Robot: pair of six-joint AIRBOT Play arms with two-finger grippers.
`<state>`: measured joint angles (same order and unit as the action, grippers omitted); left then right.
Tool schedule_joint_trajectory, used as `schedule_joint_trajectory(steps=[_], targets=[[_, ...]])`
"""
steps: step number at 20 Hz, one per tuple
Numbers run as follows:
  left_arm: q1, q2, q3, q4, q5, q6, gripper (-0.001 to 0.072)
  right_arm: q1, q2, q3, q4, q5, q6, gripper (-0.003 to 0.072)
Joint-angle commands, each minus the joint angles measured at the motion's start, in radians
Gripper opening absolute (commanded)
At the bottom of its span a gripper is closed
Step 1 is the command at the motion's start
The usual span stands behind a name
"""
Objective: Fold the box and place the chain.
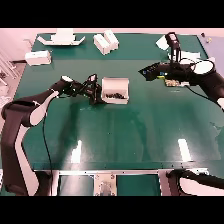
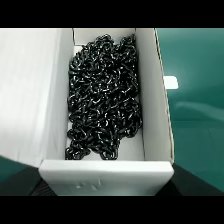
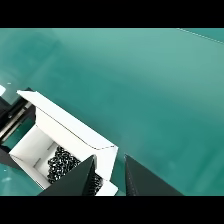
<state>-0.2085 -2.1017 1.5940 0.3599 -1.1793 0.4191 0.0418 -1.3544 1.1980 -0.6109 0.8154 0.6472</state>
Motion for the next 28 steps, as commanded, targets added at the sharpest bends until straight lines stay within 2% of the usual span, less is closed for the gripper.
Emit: schedule_joint_trajectory(steps=[1, 4, 7, 17, 21, 24, 28], targets=[[0.0, 0.001, 0.0, 0.0, 0.0, 0.0, 0.0477, -0.095, -0.129, 0.073, 0.27, 0.187, -0.236, 0.023], [0.0, 0.001, 0.0, 0.0, 0.0, 0.0, 0.0477, -0.085, -0.253, 0.195, 0.271, 0.272, -0.264, 0.0231], [0.0, 0.001, 0.0, 0.0, 0.0, 0.0, 0.0477, -0.082, -0.359, 0.305, 0.271, 0.308, -0.267, 0.0231], [0.0, 0.001, 0.0, 0.0, 0.0, 0.0, 0.0477, -0.004, -0.564, 0.48, 0.269, 0.335, -0.267, 0.0231], [0.0, 0.001, 0.0, 0.0, 0.0, 0.0, 0.0477, 0.029, -0.586, 0.515, 0.236, 0.36, -0.262, 0.0231], [0.0, 0.001, 0.0, 0.0, 0.0, 0.0, 0.0477, 0.044, -0.586, 0.518, 0.146, 0.396, -0.231, 0.0231], [0.0, 0.001, 0.0, 0.0, 0.0, 0.0, 0.0477, 0.072, -0.585, 0.518, 0.074, 0.48, -0.211, 0.0233]])
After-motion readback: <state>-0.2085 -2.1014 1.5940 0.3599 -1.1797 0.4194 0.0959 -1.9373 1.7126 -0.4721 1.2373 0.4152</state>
